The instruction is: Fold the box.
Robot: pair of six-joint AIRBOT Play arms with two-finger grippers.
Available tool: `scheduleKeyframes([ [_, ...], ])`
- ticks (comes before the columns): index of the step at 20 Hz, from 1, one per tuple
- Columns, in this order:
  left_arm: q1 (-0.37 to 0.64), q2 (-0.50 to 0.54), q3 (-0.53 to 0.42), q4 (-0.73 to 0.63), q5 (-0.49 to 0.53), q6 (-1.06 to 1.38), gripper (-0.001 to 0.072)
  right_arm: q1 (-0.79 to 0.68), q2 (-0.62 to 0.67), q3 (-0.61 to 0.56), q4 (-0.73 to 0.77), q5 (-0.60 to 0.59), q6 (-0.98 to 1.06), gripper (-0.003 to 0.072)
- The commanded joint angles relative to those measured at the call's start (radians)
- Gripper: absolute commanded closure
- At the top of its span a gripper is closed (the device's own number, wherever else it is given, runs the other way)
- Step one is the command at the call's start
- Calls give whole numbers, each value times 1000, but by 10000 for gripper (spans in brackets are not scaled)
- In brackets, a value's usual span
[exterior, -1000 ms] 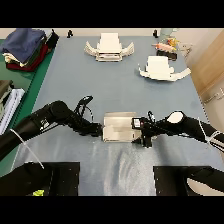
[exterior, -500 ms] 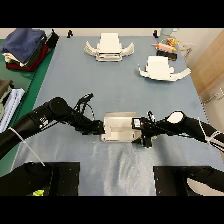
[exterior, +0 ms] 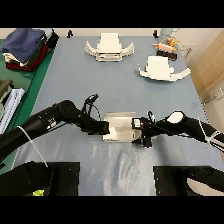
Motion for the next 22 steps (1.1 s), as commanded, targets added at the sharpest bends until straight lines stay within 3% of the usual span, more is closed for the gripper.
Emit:
scheduleKeyframes([
  [1, -112, -5, 36, 278, 45, -321, 364, 0, 0, 0, 0, 0, 0, 80],
  [4, -180, -8, 73, 420, 13, -504, 364, 0, 0, 0, 0, 0, 0, 80],
  [8, -235, -44, 97, 459, 9, -638, 365, 0, 0, 0, 0, 0, 0, 80],
  [17, -373, -227, 281, 703, -212, -906, 370, 0, 0, 0, 0, 0, 0, 80],
  [22, -398, -307, 340, 735, -254, -948, 370, 0, 0, 0, 0, 0, 0, 80],
])
